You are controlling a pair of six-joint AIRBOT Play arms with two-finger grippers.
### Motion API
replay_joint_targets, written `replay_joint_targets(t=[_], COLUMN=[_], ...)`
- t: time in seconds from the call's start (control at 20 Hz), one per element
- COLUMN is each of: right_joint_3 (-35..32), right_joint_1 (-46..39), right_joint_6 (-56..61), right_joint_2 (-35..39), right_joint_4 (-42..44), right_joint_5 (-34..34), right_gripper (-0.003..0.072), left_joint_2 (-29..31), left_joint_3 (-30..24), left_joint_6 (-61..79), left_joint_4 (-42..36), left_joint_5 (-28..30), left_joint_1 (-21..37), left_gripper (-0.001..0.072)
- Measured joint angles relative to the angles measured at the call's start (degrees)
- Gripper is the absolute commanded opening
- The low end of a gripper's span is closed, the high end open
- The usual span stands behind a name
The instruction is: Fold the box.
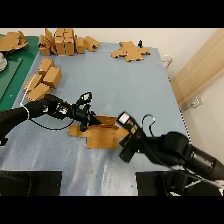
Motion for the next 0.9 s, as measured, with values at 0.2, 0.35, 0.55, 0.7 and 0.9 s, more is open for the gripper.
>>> replay_joint_targets(t=[0.2, 0.35, 0.55, 0.7, 0.9], right_joint_3=[-5.4, -7.2, -7.9, -8.0, -8.1], right_joint_1=[10.0, 12.3, 13.2, 13.4, 13.0], right_joint_6=[2.0, 2.6, 2.9, 3.0, 3.1], right_joint_2=[0.8, -2.2, -7.5, -9.9, -11.2], right_joint_4=[-11.3, -18.5, -24.6, -26.6, -28.0], right_joint_5=[4.4, 9.6, 14.8, 18.0, 19.5], right_gripper=[0.0478, 0.0478, 0.0543, 0.0544, 0.0568], left_joint_2=[0.0, 0.0, 0.0, 0.0, 0.0], left_joint_3=[0.0, 0.0, 0.0, 0.0, 0.0], left_joint_6=[0.0, 0.0, 0.0, 0.0, 0.0], left_joint_4=[0.0, 0.0, -0.1, -0.1, -0.1], left_joint_5=[0.0, 0.0, 0.0, 0.0, 0.0], left_joint_1=[0.0, 0.0, 0.0, 0.0, 0.0], left_gripper=[0.0011, 0.0011, 0.0011, 0.0011, 0.0011])
